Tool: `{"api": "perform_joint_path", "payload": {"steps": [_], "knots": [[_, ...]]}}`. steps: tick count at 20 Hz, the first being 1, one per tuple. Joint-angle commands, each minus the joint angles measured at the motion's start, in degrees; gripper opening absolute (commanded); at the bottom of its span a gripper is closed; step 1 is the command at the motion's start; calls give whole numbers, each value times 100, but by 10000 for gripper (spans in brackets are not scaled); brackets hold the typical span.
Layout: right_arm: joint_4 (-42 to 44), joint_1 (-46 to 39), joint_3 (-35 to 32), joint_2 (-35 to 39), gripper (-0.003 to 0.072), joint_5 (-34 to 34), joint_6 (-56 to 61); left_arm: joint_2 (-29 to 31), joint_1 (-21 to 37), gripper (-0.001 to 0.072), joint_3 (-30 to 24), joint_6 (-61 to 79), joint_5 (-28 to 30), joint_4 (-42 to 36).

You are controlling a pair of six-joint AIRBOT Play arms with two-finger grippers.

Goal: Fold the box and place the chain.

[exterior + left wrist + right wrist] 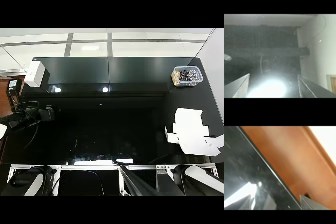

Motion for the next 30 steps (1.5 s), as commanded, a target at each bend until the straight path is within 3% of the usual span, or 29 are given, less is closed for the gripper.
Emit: {"api": "perform_joint_path", "payload": {"steps": [1,5,12,13,15,16,17,23,30], "knots": [[424,-258,52,-656,720,953,-1556,-144,-4,707,-2,-2,-7,-4],[487,-310,37,-791,720,1449,-1888,-168,-4,707,-2,-4,-9,-4],[448,-293,-317,-789,695,1585,-2050,-168,-4,707,-2,-4,-11,-4],[426,-267,-361,-776,513,1580,-2079,-168,-4,707,-2,-4,-11,-4],[402,-234,-372,-715,226,1558,-2142,-168,-4,707,-2,-4,-9,-4],[409,-227,-372,-662,112,1545,-2177,-168,-4,707,-2,-4,-11,-4],[409,-227,-372,-590,56,1545,-2192,-168,-4,707,-2,-4,-11,-4],[1641,57,-444,120,13,1458,-2358,-168,-4,707,-2,-2,-2,-48],[3991,2212,-758,988,12,1047,-2116,-168,-4,707,-2,-2,138,-297]]}}
